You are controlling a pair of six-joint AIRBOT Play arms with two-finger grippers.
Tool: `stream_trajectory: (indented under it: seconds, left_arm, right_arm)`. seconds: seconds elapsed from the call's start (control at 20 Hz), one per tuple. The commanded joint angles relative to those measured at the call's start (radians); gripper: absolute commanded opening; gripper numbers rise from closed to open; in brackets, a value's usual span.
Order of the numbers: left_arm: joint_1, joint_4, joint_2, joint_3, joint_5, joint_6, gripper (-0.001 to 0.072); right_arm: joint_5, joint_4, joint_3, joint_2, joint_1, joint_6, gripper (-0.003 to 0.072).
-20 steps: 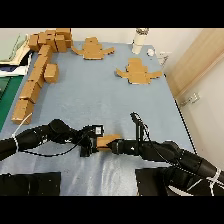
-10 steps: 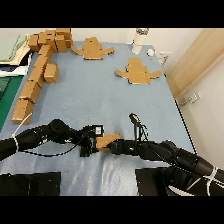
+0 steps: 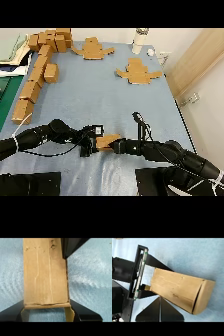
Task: Fold the box.
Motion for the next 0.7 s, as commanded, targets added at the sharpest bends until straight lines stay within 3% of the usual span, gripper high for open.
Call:
stream_trajectory:
  seconds: [0.0,0.65]
  left_arm:
    - [0.0,0.0,0.0,0.001,0.0,0.0,0.052]
    - [0.0,0.0,0.0,0.001,0.0,0.0,0.0521]
  right_arm:
    - [-0.115,-0.056,0.001,0.034,-0.063,0.034,0.0001]
    - [-0.137,-0.135,0.0,0.032,-0.084,0.06,0.0001]
